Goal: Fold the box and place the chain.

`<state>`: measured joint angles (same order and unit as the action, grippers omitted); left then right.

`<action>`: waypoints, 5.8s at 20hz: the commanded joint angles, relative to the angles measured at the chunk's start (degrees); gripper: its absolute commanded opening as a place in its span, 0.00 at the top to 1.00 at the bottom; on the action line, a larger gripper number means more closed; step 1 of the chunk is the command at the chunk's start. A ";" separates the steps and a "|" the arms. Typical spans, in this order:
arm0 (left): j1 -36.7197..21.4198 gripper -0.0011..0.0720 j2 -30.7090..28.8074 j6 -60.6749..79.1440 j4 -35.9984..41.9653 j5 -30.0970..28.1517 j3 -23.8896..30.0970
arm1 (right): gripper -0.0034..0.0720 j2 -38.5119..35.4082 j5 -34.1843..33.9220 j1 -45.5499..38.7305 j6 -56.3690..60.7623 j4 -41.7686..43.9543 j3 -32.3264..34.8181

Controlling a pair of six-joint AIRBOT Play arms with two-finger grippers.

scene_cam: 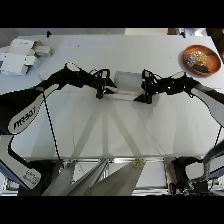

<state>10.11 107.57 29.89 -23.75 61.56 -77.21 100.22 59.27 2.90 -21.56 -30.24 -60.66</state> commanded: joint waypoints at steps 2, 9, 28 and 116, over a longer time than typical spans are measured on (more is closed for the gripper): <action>0.00 0.38 1.01 -3.56 -0.15 0.72 0.00 | 0.25 0.02 -0.17 0.00 0.13 0.09 -0.04; -0.20 0.50 0.50 -3.34 -1.31 0.81 0.00 | 0.25 0.02 -0.17 0.00 0.15 0.09 -0.04; -18.88 0.97 -17.38 -24.55 -1.84 -1.05 18.16 | 0.25 0.02 -0.17 0.00 0.15 0.09 -0.04; -0.39 0.98 -13.51 -71.78 6.60 -18.56 17.90 | 0.25 0.02 -0.15 0.00 0.15 0.09 -0.04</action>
<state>9.72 94.85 -46.26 -23.70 41.98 -59.18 100.22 59.09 2.90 -21.41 -30.11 -60.66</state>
